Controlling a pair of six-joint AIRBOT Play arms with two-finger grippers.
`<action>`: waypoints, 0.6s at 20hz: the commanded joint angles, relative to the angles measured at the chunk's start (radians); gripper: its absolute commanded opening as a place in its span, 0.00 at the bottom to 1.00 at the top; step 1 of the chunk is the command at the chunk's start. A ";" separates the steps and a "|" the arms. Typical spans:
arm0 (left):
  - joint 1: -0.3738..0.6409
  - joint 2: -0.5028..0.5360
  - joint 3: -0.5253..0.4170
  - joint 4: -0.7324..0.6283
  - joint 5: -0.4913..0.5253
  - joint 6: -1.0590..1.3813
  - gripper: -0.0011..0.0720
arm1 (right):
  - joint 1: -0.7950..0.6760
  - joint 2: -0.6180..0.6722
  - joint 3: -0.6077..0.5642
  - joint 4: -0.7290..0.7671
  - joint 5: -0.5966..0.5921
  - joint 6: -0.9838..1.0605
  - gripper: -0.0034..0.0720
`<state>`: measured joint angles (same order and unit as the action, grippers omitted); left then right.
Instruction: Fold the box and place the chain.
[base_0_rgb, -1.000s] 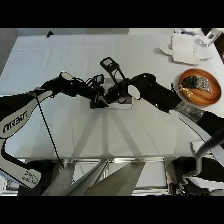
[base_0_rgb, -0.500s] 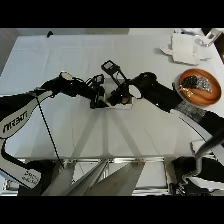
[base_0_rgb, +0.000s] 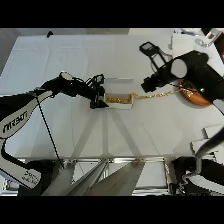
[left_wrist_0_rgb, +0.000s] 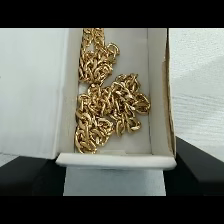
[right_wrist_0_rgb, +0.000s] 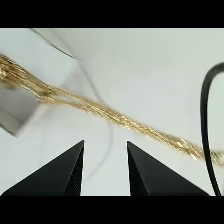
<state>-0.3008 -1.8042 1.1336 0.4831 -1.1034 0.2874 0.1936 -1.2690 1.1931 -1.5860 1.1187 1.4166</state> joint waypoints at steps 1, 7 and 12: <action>0.000 0.000 0.000 0.000 0.000 0.000 0.55 | -0.137 0.005 -0.030 -0.052 0.068 0.134 0.59; 0.000 0.000 0.000 0.000 0.000 0.000 0.55 | -0.246 -0.066 -0.081 -0.051 0.074 0.490 0.81; 0.000 0.000 0.000 0.000 0.000 0.000 0.55 | -0.256 -0.154 -0.082 -0.051 -0.048 0.686 0.81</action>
<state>-0.3008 -1.8042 1.1336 0.4831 -1.1030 0.2874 -0.0505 -1.3777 1.1149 -1.6348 1.1301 1.9480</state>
